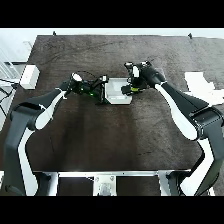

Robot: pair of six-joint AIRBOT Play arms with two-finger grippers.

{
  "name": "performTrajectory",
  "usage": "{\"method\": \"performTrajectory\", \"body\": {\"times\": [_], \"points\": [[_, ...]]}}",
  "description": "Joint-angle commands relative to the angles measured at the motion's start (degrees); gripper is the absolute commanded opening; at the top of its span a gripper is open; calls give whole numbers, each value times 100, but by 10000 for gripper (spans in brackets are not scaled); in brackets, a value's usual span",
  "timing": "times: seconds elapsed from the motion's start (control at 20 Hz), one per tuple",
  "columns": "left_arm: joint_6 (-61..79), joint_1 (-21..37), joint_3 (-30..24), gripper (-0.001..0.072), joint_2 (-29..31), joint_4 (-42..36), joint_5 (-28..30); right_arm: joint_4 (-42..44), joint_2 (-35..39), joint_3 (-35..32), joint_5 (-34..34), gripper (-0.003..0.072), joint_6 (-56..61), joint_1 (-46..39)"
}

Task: Fold the box and place the chain.

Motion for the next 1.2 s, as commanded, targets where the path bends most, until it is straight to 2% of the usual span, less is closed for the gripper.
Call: {"method": "performTrajectory", "body": {"times": [0.0,0.2,0.35,0.45,0.6,0.7,0.75,0.9,0.95,1.0,1.05,1.1,1.15], "points": [[0,9,7,472,-2,0,4,-17,-17,24,149,423,199,15],[2,9,7,472,-2,0,7,11,-181,24,162,422,420,85],[0,9,4,472,-2,0,7,136,-271,24,160,351,422,155],[0,9,7,472,-2,0,4,144,-278,24,162,224,426,184],[2,9,7,472,-2,0,4,297,-278,24,162,134,466,184],[2,9,7,472,-2,0,4,310,-278,24,160,110,466,186],[0,9,7,472,-2,0,4,310,-278,24,160,63,466,186],[0,9,7,472,-2,0,4,304,-278,24,160,63,466,184],[0,9,7,472,-2,0,4,304,-278,26,160,73,466,181],[0,9,7,472,-2,0,4,302,-278,39,160,182,466,181],[0,9,4,472,-2,0,4,302,-278,55,160,367,463,181],[0,9,7,472,-2,0,4,299,-278,90,157,456,461,179],[0,9,7,472,-2,0,4,269,-278,140,157,457,461,173]]}}
